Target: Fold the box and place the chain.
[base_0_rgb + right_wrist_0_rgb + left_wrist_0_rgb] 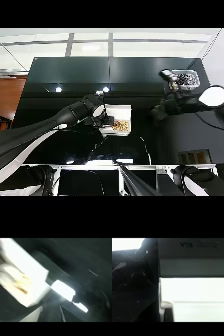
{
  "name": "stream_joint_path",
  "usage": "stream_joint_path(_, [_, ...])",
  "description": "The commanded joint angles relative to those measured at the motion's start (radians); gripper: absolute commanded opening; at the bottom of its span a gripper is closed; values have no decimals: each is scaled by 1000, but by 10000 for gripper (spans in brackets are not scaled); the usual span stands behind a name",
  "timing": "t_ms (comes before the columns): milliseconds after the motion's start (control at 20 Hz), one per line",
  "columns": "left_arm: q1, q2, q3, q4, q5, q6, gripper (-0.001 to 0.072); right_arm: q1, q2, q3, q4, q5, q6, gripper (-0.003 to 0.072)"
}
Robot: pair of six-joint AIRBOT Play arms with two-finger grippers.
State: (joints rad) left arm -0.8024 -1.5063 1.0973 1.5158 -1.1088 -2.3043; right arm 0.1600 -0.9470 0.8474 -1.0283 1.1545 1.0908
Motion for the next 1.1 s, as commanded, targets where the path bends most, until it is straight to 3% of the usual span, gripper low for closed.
stream_joint_path(0, [1,0,0,-8,0,0,26,-109,64,6,-81,110,27,268])
stream_joint_path(150, [1,0,0,1,-6,1,26,-109,76,6,53,95,-27,268])
stream_joint_path(300, [1,2,5,-11,6,-19,32,-109,76,5,74,92,-34,268])
stream_joint_path(350, [1,3,14,-10,-7,-35,143,-109,76,5,72,93,-34,268])
stream_joint_path(400, [1,9,26,-10,-13,-36,386,-109,76,5,71,96,-34,268])
stream_joint_path(450, [1,20,37,-3,-19,-36,542,-109,76,5,71,95,-34,268])
stream_joint_path(650, [-2,141,47,70,-56,88,548,-109,76,5,69,90,-34,268])
stream_joint_path(800, [1,289,39,232,-269,181,491,-109,76,5,59,94,-34,268])
stream_joint_path(850, [10,351,17,292,-293,187,490,-109,76,5,59,93,-34,268])
stream_joint_path(950, [111,483,-74,313,-282,189,491,-109,76,5,59,84,-34,268])
stream_joint_path(1050, [291,605,-217,205,-188,244,491,-109,76,3,59,68,-34,268])
